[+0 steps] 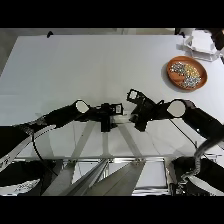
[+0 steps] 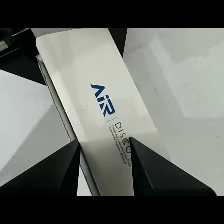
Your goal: Fold the box and place the chain.
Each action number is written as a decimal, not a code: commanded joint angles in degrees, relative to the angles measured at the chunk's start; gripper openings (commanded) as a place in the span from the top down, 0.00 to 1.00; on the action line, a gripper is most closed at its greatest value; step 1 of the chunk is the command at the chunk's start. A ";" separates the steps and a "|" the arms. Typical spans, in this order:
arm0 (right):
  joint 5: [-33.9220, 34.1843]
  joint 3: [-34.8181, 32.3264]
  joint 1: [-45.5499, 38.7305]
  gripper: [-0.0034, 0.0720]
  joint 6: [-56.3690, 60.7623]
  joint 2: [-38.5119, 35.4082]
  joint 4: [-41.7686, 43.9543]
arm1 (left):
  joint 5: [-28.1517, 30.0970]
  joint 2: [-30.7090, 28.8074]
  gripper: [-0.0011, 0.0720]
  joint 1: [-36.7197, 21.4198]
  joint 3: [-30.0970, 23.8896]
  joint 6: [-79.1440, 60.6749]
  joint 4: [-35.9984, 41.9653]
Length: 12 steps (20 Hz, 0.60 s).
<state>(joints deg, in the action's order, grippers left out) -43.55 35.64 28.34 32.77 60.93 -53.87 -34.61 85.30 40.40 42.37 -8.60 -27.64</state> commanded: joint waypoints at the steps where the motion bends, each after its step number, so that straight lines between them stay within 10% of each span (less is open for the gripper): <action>1: 0.09 -0.39 0.87 0.55 0.66 0.02 0.07 | 0.04 -0.02 0.71 0.04 0.02 -0.13 -0.07; 5: 0.76 -0.39 0.85 0.32 0.15 -1.79 -0.68 | 0.04 -0.02 0.71 0.04 0.02 -0.13 -0.07; 12: 0.61 -0.39 0.87 0.31 -0.24 -5.16 -1.16 | 0.04 -0.02 0.71 0.04 0.02 -0.13 -0.07</action>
<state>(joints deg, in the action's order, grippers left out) -42.44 35.24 29.15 32.80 56.77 -54.78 -34.89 85.30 40.49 42.37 -8.93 -27.88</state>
